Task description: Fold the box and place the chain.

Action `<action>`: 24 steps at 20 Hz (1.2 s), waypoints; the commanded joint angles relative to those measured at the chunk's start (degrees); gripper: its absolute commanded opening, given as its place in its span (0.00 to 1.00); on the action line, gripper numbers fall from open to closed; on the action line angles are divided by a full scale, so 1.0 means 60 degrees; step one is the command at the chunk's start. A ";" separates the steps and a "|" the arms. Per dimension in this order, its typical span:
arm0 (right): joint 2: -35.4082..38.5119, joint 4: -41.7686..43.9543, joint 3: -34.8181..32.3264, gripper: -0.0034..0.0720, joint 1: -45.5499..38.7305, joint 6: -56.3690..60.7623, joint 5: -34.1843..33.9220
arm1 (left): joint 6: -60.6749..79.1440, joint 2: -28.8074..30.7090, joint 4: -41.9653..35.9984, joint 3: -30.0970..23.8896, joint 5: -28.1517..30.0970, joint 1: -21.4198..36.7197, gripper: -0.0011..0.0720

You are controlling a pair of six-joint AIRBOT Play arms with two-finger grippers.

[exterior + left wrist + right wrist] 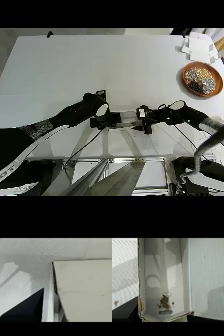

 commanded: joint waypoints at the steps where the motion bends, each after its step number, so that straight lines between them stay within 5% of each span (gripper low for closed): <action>1: 0.0004 0.0004 0.0011 0.71 -0.0007 0.0004 -0.0004 | 0.0000 -0.0113 0.0073 0.0393 -0.0182 0.0040 0.49; 11: 0.0004 0.0007 0.0011 0.71 -0.0007 0.0004 -0.0004 | -0.0007 -0.0612 -0.0011 0.0787 -0.0546 0.0080 0.44; 15: 0.0004 0.0007 0.0011 0.71 -0.0007 0.0004 0.0000 | -0.0047 -0.0678 -0.0015 0.0787 -0.0535 0.0073 0.26; 17: 0.0004 0.0004 0.0011 0.71 -0.0007 0.0004 -0.0004 | -0.0055 -0.0750 -0.0018 0.0787 -0.0535 0.0055 0.10; 24: 0.0004 0.0004 0.0011 0.71 -0.0007 0.0004 -0.0004 | -0.0076 -0.0958 0.0000 0.0783 -0.0521 0.0040 0.03</action>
